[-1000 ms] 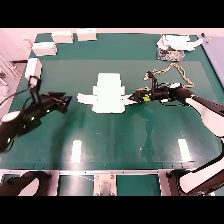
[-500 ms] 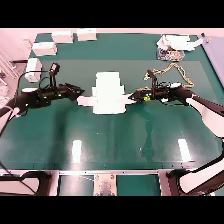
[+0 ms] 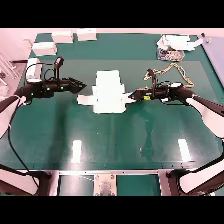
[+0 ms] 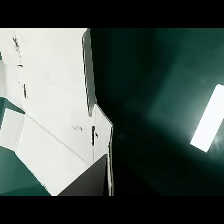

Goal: Fold the box and place the chain.

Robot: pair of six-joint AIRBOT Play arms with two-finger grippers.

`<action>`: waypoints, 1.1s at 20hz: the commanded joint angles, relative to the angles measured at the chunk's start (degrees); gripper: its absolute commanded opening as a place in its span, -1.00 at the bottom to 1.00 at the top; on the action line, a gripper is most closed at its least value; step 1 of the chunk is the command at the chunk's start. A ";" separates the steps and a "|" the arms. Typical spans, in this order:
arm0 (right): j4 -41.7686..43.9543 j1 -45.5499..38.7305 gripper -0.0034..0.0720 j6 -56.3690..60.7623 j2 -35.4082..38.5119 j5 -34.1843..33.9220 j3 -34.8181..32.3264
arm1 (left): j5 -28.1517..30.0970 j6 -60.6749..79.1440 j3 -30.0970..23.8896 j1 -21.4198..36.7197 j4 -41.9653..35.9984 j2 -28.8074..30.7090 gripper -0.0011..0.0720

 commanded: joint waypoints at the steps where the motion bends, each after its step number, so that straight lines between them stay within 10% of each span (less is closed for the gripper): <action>1: 1.07 0.04 -0.91 0.00 0.02 0.00 -0.04 | 0.76 -1.14 0.85 -0.37 -2.27 -0.55 0.20; 22: 1.40 0.00 -0.90 -0.24 0.02 0.07 -0.13 | -12.33 -23.69 31.32 -4.13 19.10 -18.99 0.39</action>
